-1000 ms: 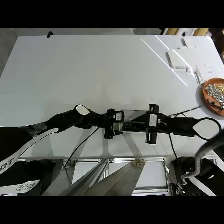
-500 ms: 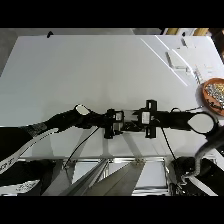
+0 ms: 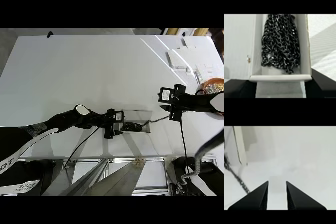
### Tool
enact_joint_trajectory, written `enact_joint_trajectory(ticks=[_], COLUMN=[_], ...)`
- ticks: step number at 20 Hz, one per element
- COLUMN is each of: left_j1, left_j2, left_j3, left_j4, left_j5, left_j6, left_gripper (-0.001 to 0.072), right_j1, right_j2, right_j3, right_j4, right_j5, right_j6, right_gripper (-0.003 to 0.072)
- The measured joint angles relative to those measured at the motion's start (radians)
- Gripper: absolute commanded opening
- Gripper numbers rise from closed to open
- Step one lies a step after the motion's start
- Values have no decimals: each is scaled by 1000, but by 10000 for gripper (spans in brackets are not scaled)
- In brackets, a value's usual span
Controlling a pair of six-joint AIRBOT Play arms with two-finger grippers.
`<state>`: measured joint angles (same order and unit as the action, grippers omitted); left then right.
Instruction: Fold the box and place the chain.
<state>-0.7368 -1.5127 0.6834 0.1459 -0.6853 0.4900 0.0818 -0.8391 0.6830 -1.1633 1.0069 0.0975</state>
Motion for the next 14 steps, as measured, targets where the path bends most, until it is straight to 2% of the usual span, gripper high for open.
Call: enact_joint_trajectory(ticks=[7, 9, 14], left_j1=[0, 0, 0], left_j2=[0, 0, 0], left_j3=[0, 0, 0], left_j4=[0, 0, 0], left_j5=[0, 0, 0], left_j6=[0, 0, 0], left_gripper=[275, 275, 275], right_j1=[-35, -37, -39], right_j2=[-156, -188, -245], right_j3=[-83, -105, -130], right_j4=[-104, -120, -133], right_j5=[-14, -21, -45], right_j6=[-18, -51, -114], right_gripper=[248, 225, 224])
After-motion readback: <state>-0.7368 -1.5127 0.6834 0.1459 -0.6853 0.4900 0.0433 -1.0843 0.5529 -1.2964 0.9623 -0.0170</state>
